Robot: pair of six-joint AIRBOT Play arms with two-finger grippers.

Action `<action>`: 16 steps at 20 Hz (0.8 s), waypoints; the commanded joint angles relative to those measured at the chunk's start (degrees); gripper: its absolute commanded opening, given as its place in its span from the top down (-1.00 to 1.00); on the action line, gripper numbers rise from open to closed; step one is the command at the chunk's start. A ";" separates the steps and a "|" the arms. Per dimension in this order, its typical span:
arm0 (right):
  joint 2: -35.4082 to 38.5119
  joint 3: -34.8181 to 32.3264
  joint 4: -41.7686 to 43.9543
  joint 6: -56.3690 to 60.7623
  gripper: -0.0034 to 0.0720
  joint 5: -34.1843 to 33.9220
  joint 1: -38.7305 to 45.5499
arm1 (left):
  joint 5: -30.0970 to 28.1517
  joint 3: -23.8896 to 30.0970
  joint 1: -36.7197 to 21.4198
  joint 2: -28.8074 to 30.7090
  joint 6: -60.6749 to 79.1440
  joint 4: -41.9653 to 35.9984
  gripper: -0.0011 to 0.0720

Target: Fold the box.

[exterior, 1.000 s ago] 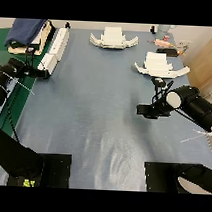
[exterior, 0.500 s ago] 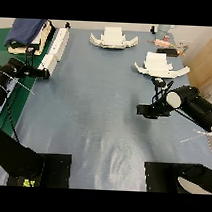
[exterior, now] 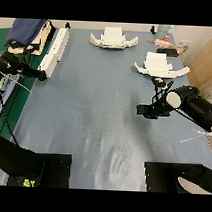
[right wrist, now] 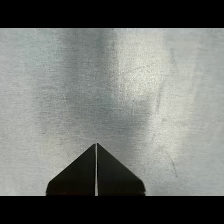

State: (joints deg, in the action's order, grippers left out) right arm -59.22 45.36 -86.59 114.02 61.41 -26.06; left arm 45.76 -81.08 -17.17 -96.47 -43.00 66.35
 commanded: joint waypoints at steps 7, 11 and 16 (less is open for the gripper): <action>-0.04 0.04 0.00 0.00 0.86 0.02 0.02 | 30.71 -0.04 0.46 12.74 -12.20 1.07 0.93; -0.02 0.04 0.02 0.00 0.86 0.02 0.02 | 34.40 1.05 5.64 20.35 -12.85 -4.83 0.94; -0.04 0.04 0.00 0.02 0.86 0.02 0.04 | 27.15 8.85 22.08 32.54 -18.47 -4.63 0.94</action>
